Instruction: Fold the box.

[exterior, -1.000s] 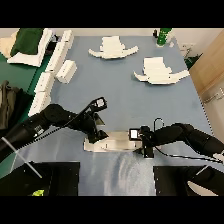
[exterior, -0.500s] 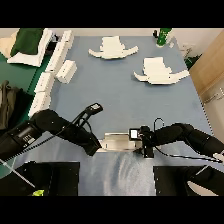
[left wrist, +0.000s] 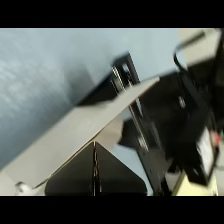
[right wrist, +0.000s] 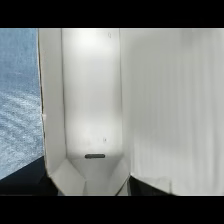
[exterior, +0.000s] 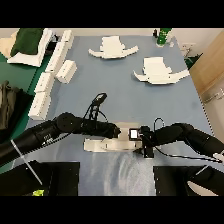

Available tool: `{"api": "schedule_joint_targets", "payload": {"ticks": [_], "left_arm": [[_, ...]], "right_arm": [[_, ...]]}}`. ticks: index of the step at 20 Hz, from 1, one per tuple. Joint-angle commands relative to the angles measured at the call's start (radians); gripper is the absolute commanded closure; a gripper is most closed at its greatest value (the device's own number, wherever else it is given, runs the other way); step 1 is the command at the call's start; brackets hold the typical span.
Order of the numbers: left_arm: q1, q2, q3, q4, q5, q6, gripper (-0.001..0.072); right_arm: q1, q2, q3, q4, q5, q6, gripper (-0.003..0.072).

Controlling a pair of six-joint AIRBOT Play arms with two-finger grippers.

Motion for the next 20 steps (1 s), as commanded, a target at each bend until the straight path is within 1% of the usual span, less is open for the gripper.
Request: {"api": "schedule_joint_targets", "payload": {"ticks": [1, 4, 8, 10, 15, 17, 18, 20], "left_arm": [[0.074, -0.063, 0.002, 0.038, 0.055, -0.105, 0.0696], [0.129, -0.129, 0.002, 0.083, -0.002, -0.144, 0.0696], [0.135, -0.205, 0.002, 0.076, -0.043, -0.144, 0.0695], [0.135, -0.222, 0.002, 0.072, -0.055, -0.143, 0.0696], [0.135, -0.223, 0.002, 0.071, -0.031, -0.127, 0.0695], [0.135, -0.209, 0.018, 0.078, -0.031, -0.066, 0.0696], [0.135, -0.188, 0.033, 0.082, -0.037, -0.039, 0.0696], [0.135, -0.119, 0.060, 0.147, -0.047, -0.030, 0.0696]], "right_arm": [[0.001, -0.001, 0.000, 0.000, 0.000, 0.000, 0.0229], [0.001, -0.001, 0.000, 0.000, 0.000, 0.000, 0.0229], [0.001, -0.001, 0.000, 0.000, 0.000, 0.000, 0.0230], [0.001, -0.001, 0.000, 0.001, 0.000, 0.000, 0.0230], [0.001, -0.001, 0.000, 0.001, 0.000, 0.000, 0.0229], [0.001, -0.001, 0.000, 0.000, 0.000, 0.000, 0.0230], [0.001, -0.001, 0.000, 0.000, 0.000, 0.000, 0.0229], [0.001, -0.001, 0.000, 0.000, 0.000, 0.000, 0.0230]]}}
